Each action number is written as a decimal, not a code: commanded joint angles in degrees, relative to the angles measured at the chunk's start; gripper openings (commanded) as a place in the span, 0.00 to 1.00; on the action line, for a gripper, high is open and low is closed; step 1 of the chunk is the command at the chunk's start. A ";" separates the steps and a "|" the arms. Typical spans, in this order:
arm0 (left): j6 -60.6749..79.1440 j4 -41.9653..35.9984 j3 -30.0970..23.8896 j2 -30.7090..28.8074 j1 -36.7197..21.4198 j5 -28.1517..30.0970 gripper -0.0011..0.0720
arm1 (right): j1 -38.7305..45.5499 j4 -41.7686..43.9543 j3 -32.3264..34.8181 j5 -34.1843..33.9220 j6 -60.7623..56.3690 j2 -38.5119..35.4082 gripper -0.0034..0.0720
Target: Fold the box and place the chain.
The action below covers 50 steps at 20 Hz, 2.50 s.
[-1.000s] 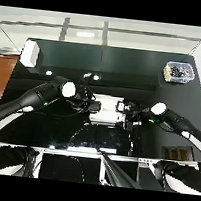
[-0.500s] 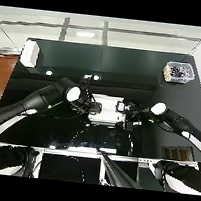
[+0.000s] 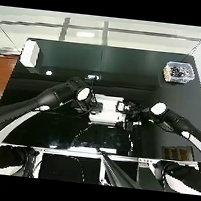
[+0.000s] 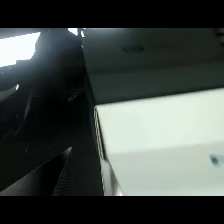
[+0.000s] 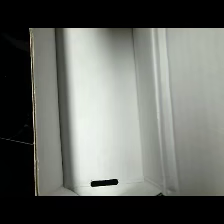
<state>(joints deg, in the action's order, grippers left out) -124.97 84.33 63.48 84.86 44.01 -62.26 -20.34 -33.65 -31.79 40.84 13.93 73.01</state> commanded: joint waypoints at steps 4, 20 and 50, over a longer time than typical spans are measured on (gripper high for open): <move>-5.38 0.59 0.68 1.97 0.90 0.68 0.58 | -0.07 -0.02 -0.04 0.04 0.02 0.02 0.57; -8.85 0.68 1.53 3.19 2.08 0.52 0.05 | -0.07 -0.02 -0.04 0.07 0.02 0.02 0.57; -8.76 0.50 3.82 5.27 2.56 -1.49 0.05 | 1.64 -7.41 -0.22 4.28 -6.34 -3.28 0.98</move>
<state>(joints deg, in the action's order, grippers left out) -133.80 84.55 67.31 90.08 46.57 -63.44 -19.44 -36.38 -31.92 42.76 9.58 71.68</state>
